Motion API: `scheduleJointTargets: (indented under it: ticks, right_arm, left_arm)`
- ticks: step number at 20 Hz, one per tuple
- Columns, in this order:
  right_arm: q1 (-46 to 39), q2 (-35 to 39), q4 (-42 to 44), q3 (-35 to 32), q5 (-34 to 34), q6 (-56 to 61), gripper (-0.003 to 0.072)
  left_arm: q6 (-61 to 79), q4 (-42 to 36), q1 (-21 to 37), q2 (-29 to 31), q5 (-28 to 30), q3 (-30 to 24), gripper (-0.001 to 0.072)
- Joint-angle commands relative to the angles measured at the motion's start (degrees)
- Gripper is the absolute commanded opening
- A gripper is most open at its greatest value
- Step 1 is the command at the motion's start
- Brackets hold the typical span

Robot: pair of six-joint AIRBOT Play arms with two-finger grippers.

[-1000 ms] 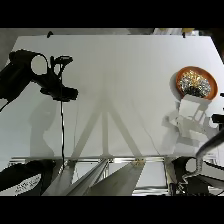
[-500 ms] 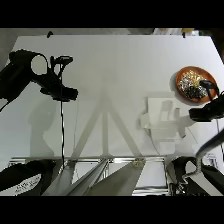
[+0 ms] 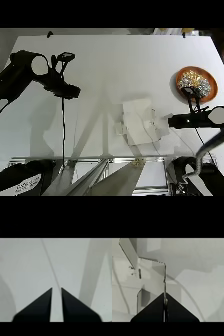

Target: Fold the box and place the chain.

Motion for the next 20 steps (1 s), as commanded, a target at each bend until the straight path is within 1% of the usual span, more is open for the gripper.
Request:
scheduleJointTargets:
  ticks: [1,2,4,5,6,9,10,11,13,15,16,17,20]
  right_arm:
    - [1.25,0.55,1.36,-0.59,-4.24,1.01,0.0011]
    - [1.25,0.55,1.36,-0.59,-5.07,1.01,0.0011]
    - [1.25,0.57,1.38,-0.66,-5.84,0.98,0.0011]
    - [1.25,0.61,1.4,-0.76,-6.01,0.98,0.0011]
    - [1.25,0.61,1.86,-0.76,-5.97,0.96,0.0011]
    - [1.25,0.61,4.9,-0.79,-6.21,-0.68,0.0011]
    - [1.25,0.61,5.7,-0.79,-6.4,-0.87,0.0011]
    - [1.25,0.61,5.92,-0.79,-6.43,-1.14,0.0011]
    - [1.25,0.61,5.9,-0.79,-6.38,-1.75,0.0011]
    - [1.25,0.61,5.9,-0.79,-5.97,-2.12,0.0011]
    - [1.25,0.61,5.9,-0.79,-5.62,-2.14,0.0011]
    - [1.25,0.61,5.9,-0.79,-5.33,-2.21,0.0011]
    - [1.25,0.61,6.25,-0.79,-5.11,-3.19,0.0011]
  left_arm:
    - [6.25,-5.9,0.09,-0.07,3.65,-1.95,0.0263]
    - [7.85,-8.2,0.09,-0.04,4.2,-3.06,0.0275]
    - [11.45,-12.79,0.11,0.0,5.95,-5.38,0.0277]
    - [14.58,-16.28,0.13,0.02,7.19,-6.78,0.028]
    - [18.71,-20.65,0.13,0.0,8.48,-8.17,0.029]
    - [35.19,-37.35,0.11,-0.9,10.91,-12.66,0.0294]
    - [40.19,-42.95,0.0,-2.1,11.21,-13.49,0.0356]
    - [44.02,-48.0,0.0,-3.67,11.21,-13.6,0.0445]
    - [52.39,-59.34,-0.04,-7.65,12.17,-13.6,0.0459]
    - [59.08,-67.56,-0.37,-11.56,13.66,-13.51,0.0464]
    - [60.98,-69.81,-0.66,-13.4,14.14,-13.25,0.0498]
    - [61.83,-70.53,-0.92,-15.19,14.45,-12.85,0.0504]
    - [62.23,-69.33,-2.05,-20.83,14.49,-10.54,0.0505]
